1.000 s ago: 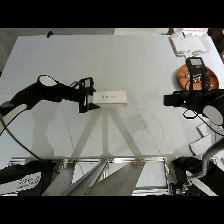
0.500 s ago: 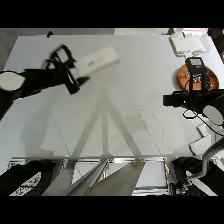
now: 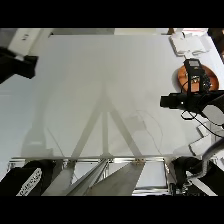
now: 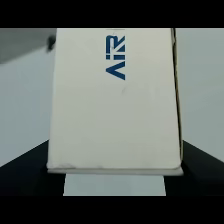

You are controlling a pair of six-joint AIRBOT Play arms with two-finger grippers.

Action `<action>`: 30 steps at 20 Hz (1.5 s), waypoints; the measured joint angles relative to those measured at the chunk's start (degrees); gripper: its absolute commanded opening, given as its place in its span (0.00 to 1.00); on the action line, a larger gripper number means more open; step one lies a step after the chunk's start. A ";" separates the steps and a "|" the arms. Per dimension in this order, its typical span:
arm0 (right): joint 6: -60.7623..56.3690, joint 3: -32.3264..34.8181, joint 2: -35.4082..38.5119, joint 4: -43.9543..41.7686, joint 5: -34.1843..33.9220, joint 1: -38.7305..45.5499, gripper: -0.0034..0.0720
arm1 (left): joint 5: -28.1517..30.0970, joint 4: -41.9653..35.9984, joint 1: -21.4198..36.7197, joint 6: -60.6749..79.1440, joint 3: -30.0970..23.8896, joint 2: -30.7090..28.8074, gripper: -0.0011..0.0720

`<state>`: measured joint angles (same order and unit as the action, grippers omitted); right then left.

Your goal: Fold the box and place the chain.

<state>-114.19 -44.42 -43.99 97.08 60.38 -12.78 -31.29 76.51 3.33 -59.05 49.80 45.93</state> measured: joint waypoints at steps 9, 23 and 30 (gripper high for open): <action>0.02 0.00 0.00 -0.48 0.00 0.00 0.06 | -1.42 4.44 7.78 -10.05 0.00 16.90 0.03; 0.02 0.00 0.00 -0.52 0.00 0.00 0.06 | -0.79 3.56 8.31 -10.62 0.02 36.81 0.98; 0.02 0.00 0.00 -0.50 -0.02 0.00 0.06 | -3.21 4.09 8.44 -10.32 0.02 30.47 0.98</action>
<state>-114.17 -44.42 -43.99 96.57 60.36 -12.78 -34.50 80.60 11.77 -69.36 49.82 76.40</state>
